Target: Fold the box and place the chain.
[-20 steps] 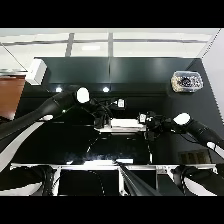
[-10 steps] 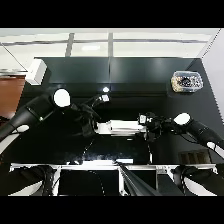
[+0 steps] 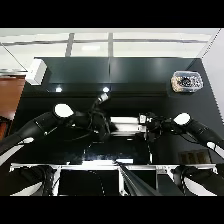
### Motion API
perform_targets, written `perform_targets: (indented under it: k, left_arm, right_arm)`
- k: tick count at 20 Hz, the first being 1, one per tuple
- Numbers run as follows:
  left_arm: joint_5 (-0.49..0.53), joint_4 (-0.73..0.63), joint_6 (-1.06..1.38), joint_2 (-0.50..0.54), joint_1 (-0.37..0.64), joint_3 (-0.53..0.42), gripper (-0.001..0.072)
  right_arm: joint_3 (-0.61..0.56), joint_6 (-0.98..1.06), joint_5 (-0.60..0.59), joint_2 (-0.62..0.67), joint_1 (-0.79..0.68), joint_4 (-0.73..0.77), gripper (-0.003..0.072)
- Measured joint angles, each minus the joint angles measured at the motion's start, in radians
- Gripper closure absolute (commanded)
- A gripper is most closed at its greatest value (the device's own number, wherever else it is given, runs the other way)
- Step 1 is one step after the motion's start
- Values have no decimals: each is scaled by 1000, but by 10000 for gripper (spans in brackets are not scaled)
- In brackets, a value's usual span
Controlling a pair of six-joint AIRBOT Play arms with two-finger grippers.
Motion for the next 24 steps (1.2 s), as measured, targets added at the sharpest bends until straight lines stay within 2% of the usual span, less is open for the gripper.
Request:
perform_targets:
  k: [4,9,13,19,22,24]
  left_arm:
    - [225,-128,84,-43,19,-6,686]
    - [301,-113,109,-146,21,27,686]
    - [240,-61,106,-208,20,54,686]
    - [141,120,10,-234,45,93,686]
    - [112,172,-22,-193,79,122,686]
    - [98,218,-71,-130,109,129,686]
  right_arm:
    - [0,0,0,0,0,1,371]
    - [0,0,-1,0,0,2,371]
    - [0,0,-1,0,0,0,371]
    - [0,-2,1,0,0,-1,371]
    - [0,1,1,0,0,1,372]
    - [0,1,0,0,0,2,371]
